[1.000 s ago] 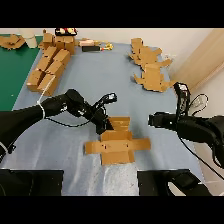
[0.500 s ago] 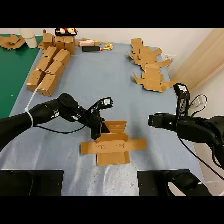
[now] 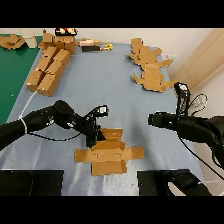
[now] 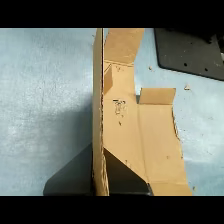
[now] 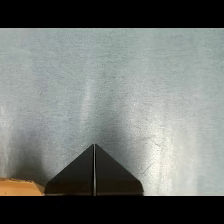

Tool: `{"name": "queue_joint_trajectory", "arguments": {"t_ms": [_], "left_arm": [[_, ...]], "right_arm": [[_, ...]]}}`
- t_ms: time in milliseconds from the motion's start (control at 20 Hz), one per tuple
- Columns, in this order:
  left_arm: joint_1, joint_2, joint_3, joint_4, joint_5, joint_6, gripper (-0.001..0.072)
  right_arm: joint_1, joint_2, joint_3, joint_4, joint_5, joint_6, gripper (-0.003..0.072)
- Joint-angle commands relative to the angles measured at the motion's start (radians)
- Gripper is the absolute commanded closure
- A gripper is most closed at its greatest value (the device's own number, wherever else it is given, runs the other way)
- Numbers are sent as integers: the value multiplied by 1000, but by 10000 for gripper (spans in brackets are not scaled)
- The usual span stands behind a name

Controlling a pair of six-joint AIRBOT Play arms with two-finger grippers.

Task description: Fold the box.

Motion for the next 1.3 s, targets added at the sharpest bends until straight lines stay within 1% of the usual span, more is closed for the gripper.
{"name": "queue_joint_trajectory", "arguments": {"t_ms": [0, 50, 150, 350, 550, 750, 850, 1100, 1150, 1250], "left_arm": [[-20, 80, -58, -1, 119, 26, 700], [-33, 113, -77, -2, 142, 39, 700], [-69, 146, -101, -2, 168, 45, 700], [-128, 148, -139, -1, 235, 45, 700], [-129, 148, -177, -1, 239, 53, 699], [-129, 150, -179, -2, 214, 51, 699], [-129, 171, -173, -1, 221, 52, 699], [-129, 286, -159, -1, 378, 120, 699], [-129, 304, -159, -1, 387, 126, 699], [-129, 314, -160, 3, 367, 142, 699]], "right_arm": [[1, -1, 0, 0, 5, 1, 670], [1, -1, -1, 0, 10, 1, 670], [1, -2, -4, 0, 26, 1, 670], [1, -14, -7, 0, 35, 0, 670], [1, -18, -7, 0, 36, 0, 670], [1, -18, -7, 0, 36, 0, 670], [1, -18, -7, 0, 36, 0, 670], [1, -19, -7, 0, 50, 0, 670], [1, -19, -7, 0, 55, 0, 670], [1, -19, -7, 0, 66, 0, 670]]}}
